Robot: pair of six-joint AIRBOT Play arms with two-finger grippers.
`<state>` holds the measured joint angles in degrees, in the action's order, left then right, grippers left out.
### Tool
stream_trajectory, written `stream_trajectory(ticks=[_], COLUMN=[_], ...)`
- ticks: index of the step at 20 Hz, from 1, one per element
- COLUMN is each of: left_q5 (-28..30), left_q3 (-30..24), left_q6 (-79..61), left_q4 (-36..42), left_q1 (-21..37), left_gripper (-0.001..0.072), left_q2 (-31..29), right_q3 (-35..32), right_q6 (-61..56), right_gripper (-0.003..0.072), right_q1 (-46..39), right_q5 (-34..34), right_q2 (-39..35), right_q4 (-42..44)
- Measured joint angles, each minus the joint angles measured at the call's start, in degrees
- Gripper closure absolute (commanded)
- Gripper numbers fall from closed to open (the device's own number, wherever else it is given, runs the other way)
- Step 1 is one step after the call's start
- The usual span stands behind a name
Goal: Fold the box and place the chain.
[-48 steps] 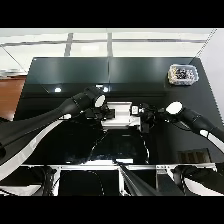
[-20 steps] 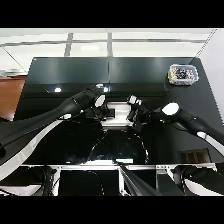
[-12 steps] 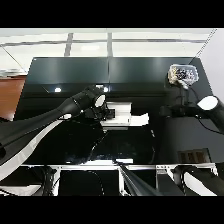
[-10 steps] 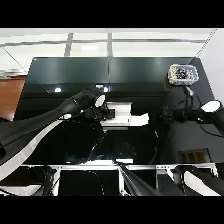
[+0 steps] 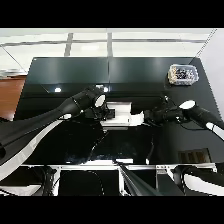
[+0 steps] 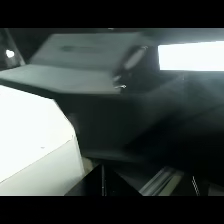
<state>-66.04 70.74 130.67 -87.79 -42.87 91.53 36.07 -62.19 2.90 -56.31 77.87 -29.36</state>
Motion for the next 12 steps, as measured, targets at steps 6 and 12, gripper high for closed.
stream_trajectory(ticks=[6, 12], left_q5=[0.00, 0.02], left_q3=[0.00, 0.00], left_q6=[0.00, 0.00], left_q4=[0.00, 0.00], left_q1=[0.00, 0.00], left_gripper=[0.0681, 0.0681], left_q2=[0.00, 0.00], right_q3=[6.97, 9.99], right_q6=[0.46, 0.46], right_gripper=[0.0163, 0.0213], right_q1=[1.68, 3.61], right_q5=[-8.55, -11.47], right_q2=[0.83, 0.94], right_q4=[-2.47, -2.32])
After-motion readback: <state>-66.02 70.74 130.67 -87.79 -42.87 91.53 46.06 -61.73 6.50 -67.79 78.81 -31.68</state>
